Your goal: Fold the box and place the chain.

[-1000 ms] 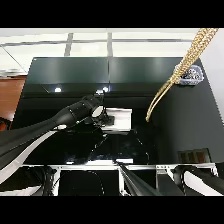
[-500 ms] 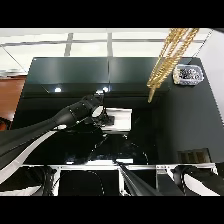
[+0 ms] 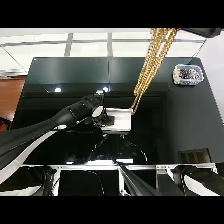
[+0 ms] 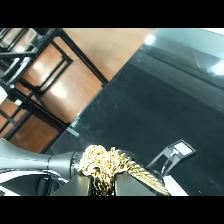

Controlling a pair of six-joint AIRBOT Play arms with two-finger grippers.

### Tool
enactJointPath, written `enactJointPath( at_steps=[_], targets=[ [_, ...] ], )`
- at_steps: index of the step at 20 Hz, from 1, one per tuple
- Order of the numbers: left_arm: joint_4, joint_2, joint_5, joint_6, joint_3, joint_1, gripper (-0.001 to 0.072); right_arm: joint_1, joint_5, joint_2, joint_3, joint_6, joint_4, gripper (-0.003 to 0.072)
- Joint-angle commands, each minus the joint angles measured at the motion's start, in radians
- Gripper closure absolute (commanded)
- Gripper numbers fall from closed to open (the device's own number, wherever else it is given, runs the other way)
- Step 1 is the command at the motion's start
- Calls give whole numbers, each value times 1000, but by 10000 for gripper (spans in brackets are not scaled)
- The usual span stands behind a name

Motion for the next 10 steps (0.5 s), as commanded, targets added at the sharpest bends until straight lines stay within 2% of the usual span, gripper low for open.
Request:
enactJointPath(
  at_steps=[1,10],
  targets=[
    [0,0,0,0,0,0,679,21,-10,-2,-3,0,-6,678],
    [0,0,0,0,0,0,679,19,17,-2,-3,11,3,678]
  ],
)
